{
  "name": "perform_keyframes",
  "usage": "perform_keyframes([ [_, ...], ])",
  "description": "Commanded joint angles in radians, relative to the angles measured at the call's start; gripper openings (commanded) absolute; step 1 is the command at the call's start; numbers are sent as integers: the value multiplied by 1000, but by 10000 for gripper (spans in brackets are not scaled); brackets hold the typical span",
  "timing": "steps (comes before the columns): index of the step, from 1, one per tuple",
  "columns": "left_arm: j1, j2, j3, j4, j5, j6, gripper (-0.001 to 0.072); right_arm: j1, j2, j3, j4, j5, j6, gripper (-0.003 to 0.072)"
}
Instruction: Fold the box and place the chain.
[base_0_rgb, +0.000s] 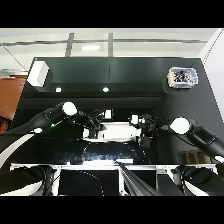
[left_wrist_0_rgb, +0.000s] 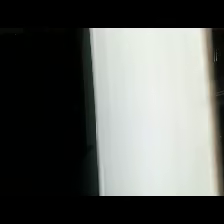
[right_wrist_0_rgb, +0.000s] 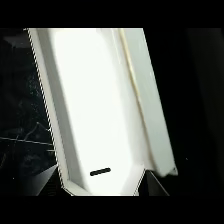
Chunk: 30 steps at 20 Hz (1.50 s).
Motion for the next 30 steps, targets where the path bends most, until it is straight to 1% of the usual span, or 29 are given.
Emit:
perform_keyframes([
  [1,0,1,1,0,-6,0,32,0,-24,-2,66,-59,-68,618],
  [4,0,1,1,0,-5,0,32,0,-27,-5,118,-24,-133,618],
  [10,0,1,1,0,-5,0,32,0,-27,-78,122,-19,-161,618],
  [13,0,1,1,0,-5,0,32,0,-27,-102,122,-35,-270,618],
  [16,0,1,1,-9,-9,-1,32,0,-53,-103,153,-80,-315,618],
  [19,0,1,1,-11,-8,-1,32,0,-93,-103,220,-83,-379,618],
  [30,0,1,1,-11,-6,-1,32,0,-148,-103,253,-89,-428,618],
])
